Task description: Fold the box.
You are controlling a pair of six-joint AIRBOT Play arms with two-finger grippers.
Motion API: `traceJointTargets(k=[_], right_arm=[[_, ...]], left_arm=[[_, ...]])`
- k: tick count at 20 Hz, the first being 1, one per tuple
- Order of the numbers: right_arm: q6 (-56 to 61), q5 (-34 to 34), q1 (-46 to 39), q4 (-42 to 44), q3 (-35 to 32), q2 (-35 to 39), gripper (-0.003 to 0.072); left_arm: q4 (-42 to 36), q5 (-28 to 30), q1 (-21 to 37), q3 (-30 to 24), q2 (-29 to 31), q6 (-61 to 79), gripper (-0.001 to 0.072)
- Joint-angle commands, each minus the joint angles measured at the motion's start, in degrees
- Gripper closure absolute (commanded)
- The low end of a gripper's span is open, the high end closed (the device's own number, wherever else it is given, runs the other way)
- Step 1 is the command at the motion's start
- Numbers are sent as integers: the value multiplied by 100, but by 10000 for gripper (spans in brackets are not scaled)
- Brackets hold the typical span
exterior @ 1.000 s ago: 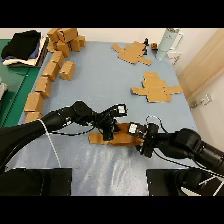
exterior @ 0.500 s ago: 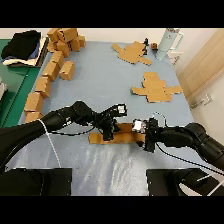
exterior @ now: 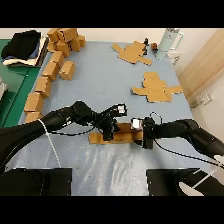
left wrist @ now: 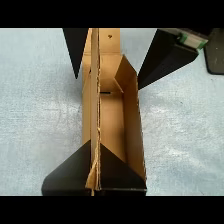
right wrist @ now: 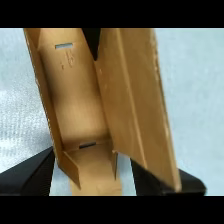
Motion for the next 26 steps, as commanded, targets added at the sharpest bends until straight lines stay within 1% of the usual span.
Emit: traceJointTargets(k=[1, 4, 6, 10, 23, 26], right_arm=[[-417, -13, -118, 326, 87, -498, -34], [-566, -31, -118, 481, 90, -866, -34], [-492, -125, -116, 481, 87, -938, -34], [-455, -66, -118, 337, 90, -933, -33], [-457, -63, -103, 365, 81, -870, -30], [-455, -63, -103, 363, 81, -872, -15]], left_arm=[[2, 2, -4, 7, -4, 2, 694], [2, 4, -4, 7, -4, 0, 694], [2, 2, -9, 7, -4, 2, 694], [2, 4, -9, 7, -4, 2, 694], [2, 2, -11, 7, -4, 0, 694], [2, 4, -9, 7, -4, 0, 694]])
